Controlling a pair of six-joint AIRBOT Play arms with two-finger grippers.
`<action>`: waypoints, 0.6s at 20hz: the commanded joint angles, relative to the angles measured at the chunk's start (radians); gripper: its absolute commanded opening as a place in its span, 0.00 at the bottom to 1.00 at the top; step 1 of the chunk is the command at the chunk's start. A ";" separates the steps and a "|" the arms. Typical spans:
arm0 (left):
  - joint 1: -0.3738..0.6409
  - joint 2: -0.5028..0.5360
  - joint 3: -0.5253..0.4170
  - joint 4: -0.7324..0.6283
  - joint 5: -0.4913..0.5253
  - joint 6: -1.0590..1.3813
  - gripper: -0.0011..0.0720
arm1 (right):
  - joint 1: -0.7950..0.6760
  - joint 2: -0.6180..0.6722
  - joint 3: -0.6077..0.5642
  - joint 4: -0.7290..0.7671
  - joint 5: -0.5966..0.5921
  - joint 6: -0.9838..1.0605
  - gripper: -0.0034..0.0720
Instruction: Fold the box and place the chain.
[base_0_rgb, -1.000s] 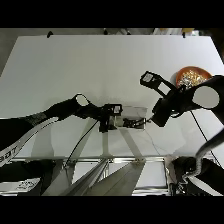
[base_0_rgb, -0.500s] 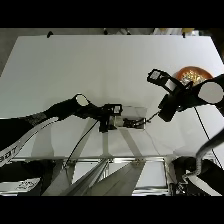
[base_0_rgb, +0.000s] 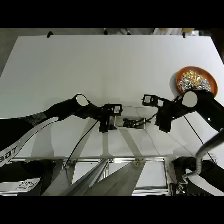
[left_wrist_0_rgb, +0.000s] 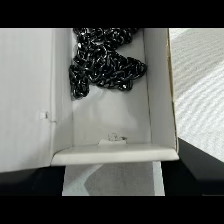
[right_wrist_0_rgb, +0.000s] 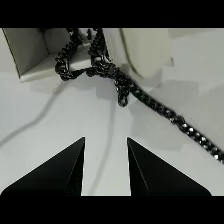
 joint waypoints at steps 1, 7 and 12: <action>0.000 0.000 0.000 0.000 0.000 0.000 0.36 | -0.003 -0.052 -0.026 0.071 -0.084 -0.129 0.40; 0.000 0.000 0.000 0.000 0.000 0.000 0.36 | -0.003 -0.132 -0.027 0.184 -0.124 -0.279 0.26; 0.000 0.000 0.000 0.000 0.000 0.000 0.36 | -0.003 -0.142 -0.027 0.185 -0.184 -0.306 0.26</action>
